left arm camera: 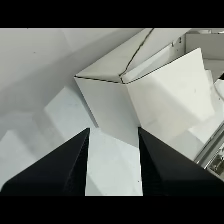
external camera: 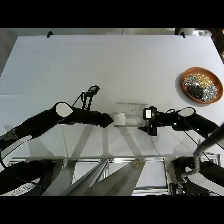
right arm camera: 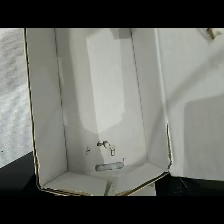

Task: Fold the box and place the chain.

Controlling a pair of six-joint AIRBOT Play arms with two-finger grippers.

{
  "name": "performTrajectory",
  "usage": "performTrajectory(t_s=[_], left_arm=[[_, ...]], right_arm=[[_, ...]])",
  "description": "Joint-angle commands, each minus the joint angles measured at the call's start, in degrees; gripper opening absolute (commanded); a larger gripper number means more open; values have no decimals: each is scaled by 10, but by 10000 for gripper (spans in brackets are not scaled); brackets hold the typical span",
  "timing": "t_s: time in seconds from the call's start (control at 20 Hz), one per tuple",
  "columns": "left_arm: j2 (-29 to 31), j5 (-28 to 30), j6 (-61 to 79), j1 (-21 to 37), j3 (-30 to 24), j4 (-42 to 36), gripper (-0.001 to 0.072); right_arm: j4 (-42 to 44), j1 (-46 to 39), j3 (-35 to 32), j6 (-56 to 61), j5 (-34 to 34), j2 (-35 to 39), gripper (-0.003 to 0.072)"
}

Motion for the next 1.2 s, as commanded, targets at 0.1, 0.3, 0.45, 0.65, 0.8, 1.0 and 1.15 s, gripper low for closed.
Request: performTrajectory(t_s=[0.1, 0.3, 0.45, 0.65, 0.8, 1.0, 1.15], left_arm=[[1, -11, 1, 14, 0, -9, 347], [0, -9, 38, 10, 0, -50, 347], [-3, 7, 38, -3, 0, -71, 367], [-7, 58, 20, -37, 3, -71, 513], [-24, 73, -55, -66, 39, -17, 513], [-67, 5, -230, -75, 119, 157, 513], [-82, -48, -330, -85, 151, 268, 513]], right_arm=[[0, 0, 0, 0, 0, 1, 575], [0, 0, 0, 0, 0, 1, 575], [0, 0, 0, 0, 0, 1, 575], [0, 0, 0, 0, 0, 1, 575], [0, 0, 0, 0, 0, 1, 575], [0, 0, 0, 0, 0, 1, 575], [0, 0, 0, 0, 0, 1, 575]])
